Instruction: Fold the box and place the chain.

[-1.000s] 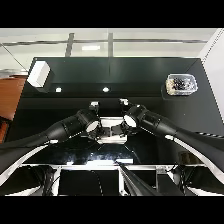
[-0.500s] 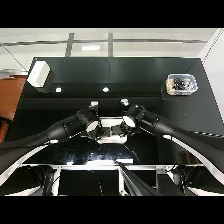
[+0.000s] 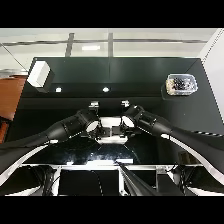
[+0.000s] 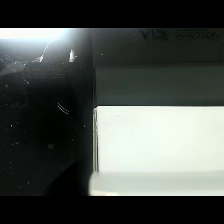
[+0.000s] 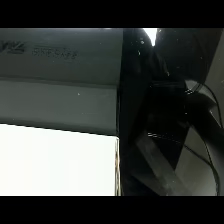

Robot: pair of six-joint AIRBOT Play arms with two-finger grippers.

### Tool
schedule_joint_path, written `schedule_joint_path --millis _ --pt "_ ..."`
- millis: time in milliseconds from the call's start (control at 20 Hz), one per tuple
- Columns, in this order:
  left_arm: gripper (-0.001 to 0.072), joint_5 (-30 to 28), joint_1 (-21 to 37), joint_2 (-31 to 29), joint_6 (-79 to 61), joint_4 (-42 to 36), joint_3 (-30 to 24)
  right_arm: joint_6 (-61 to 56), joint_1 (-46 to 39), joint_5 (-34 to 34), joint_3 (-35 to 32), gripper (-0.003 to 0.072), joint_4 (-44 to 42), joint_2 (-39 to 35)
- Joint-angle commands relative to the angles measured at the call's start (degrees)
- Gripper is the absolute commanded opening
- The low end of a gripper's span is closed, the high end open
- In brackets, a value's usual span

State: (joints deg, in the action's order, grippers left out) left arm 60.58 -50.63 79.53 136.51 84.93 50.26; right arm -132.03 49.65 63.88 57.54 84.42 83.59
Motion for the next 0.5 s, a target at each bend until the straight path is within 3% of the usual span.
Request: schedule_joint_path --millis 0,250,350,450 --pt "0.0031 -0.1 0.0 0.0 0.0 0.1 0.0 -0.2 0.0 0.2 0.0 0.0183 0.1 0.3" --pt "0.0032 -0.1 0.0 0.0 0.0 0.1 0.0 -0.3 0.0 0.2 0.0 0.0182 0.1 0.3" --pt "0.0031 -0.1 0.0 0.0 0.0 0.1 0.0 -0.6 0.1 0.2 0.0 0.0059 0.0 0.3" --pt "0.0031 -0.1 0.0 0.0 0.0 0.1 0.0 -0.7 0.0 0.2 0.0 0.0058 -0.2 0.3"
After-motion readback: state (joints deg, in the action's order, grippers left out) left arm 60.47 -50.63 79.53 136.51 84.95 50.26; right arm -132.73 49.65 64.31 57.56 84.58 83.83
